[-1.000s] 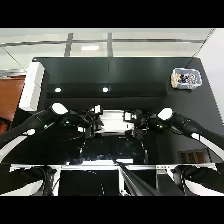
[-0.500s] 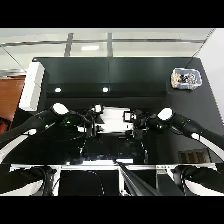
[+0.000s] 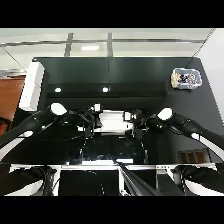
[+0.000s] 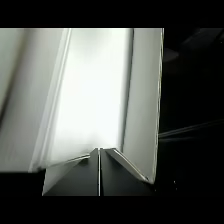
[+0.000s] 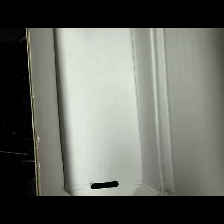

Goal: Fold the box and place the chain.

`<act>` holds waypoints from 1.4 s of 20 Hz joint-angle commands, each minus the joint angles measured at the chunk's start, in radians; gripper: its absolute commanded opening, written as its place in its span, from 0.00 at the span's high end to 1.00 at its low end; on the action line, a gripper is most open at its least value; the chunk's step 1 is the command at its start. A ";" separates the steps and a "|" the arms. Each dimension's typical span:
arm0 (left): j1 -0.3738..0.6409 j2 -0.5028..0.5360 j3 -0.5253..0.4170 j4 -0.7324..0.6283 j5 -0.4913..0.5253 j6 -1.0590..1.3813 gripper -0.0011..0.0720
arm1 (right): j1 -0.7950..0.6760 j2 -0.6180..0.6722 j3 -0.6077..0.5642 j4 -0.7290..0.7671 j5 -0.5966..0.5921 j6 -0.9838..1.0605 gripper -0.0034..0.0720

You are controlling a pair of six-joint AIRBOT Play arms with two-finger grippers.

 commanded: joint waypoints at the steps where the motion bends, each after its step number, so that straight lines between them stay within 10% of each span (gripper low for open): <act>1: 0.047 0.132 0.002 0.271 -0.073 -0.272 0.95 | 0.000 0.000 0.000 0.000 0.002 0.000 0.70; 8: 0.370 0.295 -0.018 0.510 -0.186 -1.100 0.95 | 0.000 0.000 0.000 0.000 0.002 0.000 0.70; 14: 0.723 0.008 -0.091 0.031 -0.450 -1.116 0.95 | 0.000 0.000 0.000 0.000 0.002 0.000 0.70; 28: 0.394 -0.162 -0.049 -0.057 -0.360 -0.892 0.95 | 0.000 0.000 0.000 0.000 0.002 0.000 0.70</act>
